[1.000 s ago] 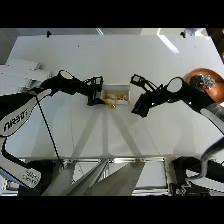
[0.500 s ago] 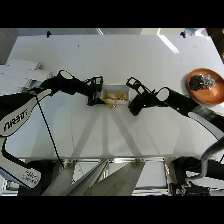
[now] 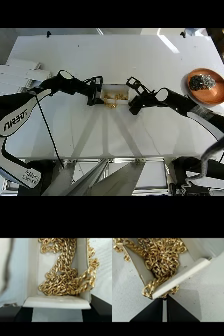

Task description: Fold the box and place the chain.

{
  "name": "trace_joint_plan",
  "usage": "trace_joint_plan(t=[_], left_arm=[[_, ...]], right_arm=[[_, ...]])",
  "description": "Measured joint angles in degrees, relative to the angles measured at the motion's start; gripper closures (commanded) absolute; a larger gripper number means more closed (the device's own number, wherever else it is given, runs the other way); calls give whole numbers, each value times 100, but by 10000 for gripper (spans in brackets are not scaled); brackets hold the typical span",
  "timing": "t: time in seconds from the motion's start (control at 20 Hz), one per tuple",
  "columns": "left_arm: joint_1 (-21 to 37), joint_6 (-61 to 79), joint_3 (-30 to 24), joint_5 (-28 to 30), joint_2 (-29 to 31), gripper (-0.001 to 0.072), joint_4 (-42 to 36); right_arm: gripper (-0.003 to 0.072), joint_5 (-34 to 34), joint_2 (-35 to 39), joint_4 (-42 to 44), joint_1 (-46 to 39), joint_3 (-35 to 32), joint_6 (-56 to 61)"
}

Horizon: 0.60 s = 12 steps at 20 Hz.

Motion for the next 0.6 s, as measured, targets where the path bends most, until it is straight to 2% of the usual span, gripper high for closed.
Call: trace_joint_plan(t=[0.3,0.6], left_arm=[[-2,-2,0,13,0,414,-11],[-2,-2,0,17,-2,414,-13]], right_arm=[[673,833,306,-601,4,-11,461],[674,1003,1038,-678,4,33,693]])
